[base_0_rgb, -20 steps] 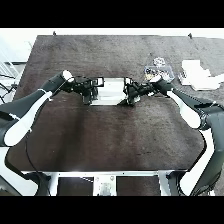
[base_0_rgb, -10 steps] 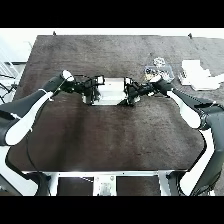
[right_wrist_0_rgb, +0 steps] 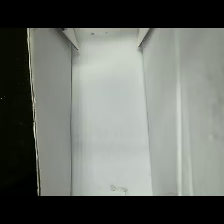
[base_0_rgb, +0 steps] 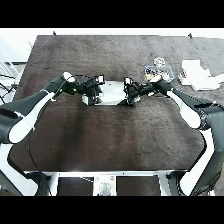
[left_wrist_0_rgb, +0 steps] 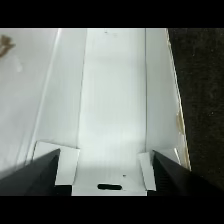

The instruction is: Fold the box and place the chain.

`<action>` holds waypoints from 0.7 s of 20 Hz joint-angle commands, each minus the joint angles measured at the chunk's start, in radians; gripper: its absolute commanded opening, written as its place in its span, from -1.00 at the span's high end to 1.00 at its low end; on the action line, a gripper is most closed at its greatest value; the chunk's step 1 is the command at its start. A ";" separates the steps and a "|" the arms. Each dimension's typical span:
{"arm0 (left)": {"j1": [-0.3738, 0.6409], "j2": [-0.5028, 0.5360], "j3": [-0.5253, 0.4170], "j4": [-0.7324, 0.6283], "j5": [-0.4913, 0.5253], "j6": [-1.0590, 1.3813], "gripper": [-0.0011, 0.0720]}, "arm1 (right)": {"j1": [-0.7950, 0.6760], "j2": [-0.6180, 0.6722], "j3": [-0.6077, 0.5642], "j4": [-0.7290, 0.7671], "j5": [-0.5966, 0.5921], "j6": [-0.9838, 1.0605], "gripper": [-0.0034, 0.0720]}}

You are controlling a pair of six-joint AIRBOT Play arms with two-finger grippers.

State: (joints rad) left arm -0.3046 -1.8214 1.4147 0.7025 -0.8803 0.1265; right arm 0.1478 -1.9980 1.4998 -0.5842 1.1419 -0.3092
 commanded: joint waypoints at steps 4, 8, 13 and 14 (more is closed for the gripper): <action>0.000 -0.001 0.001 -0.006 0.005 0.002 -0.73 | 0.000 0.000 0.000 0.000 0.000 0.001 -0.65; 0.003 0.002 0.001 0.003 0.001 0.002 -0.16 | 0.000 0.000 0.000 0.000 0.000 0.001 -0.65; 0.057 0.006 0.002 0.001 -0.074 0.003 0.22 | 0.000 0.000 0.000 0.000 0.000 0.001 -0.65; 0.069 0.006 0.002 0.001 -0.095 0.003 0.22 | 0.000 0.000 0.000 0.000 0.000 0.001 -0.66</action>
State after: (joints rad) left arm -0.2638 -1.8164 1.4155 0.7033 -0.9215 0.1284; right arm 0.1478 -1.9980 1.4998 -0.5838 1.1416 -0.3080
